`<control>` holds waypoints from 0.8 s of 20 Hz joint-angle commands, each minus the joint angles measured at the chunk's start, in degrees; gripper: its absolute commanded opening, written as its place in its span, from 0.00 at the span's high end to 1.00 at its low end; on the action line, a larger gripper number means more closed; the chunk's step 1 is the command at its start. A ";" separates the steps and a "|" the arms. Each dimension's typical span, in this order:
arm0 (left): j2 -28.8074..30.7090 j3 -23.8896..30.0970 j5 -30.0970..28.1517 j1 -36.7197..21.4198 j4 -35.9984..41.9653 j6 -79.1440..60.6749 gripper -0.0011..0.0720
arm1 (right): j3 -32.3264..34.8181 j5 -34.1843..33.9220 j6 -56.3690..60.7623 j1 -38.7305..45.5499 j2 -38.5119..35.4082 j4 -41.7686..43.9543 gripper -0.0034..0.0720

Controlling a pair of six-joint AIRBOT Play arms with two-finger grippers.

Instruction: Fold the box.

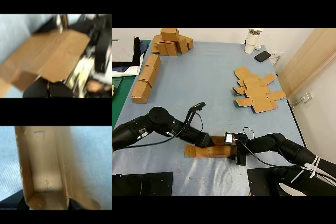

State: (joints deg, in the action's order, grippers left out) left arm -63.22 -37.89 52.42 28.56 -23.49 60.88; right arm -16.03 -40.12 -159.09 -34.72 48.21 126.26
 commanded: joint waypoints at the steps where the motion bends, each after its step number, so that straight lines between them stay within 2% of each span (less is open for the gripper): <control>1: -4.81 -0.39 -9.05 -1.86 6.58 -1.73 0.97 | 0.04 0.00 0.04 -0.04 -0.02 0.00 0.30; 3: -7.72 -0.46 -11.52 -1.86 5.22 -1.66 0.97 | 0.04 0.02 0.04 -0.04 -0.02 0.00 0.30; 7: -12.13 -0.74 -11.74 -1.81 3.85 -1.42 0.97 | 0.04 0.00 0.04 -0.04 -0.02 0.00 0.30; 13: -15.74 -1.20 -7.19 -1.57 4.20 -5.44 0.97 | 0.04 0.00 0.04 -0.04 -0.02 -0.02 0.30; 16: -13.55 -3.23 -0.79 -5.33 6.71 -15.98 0.97 | 0.04 0.02 0.04 -0.04 -0.02 -0.04 0.30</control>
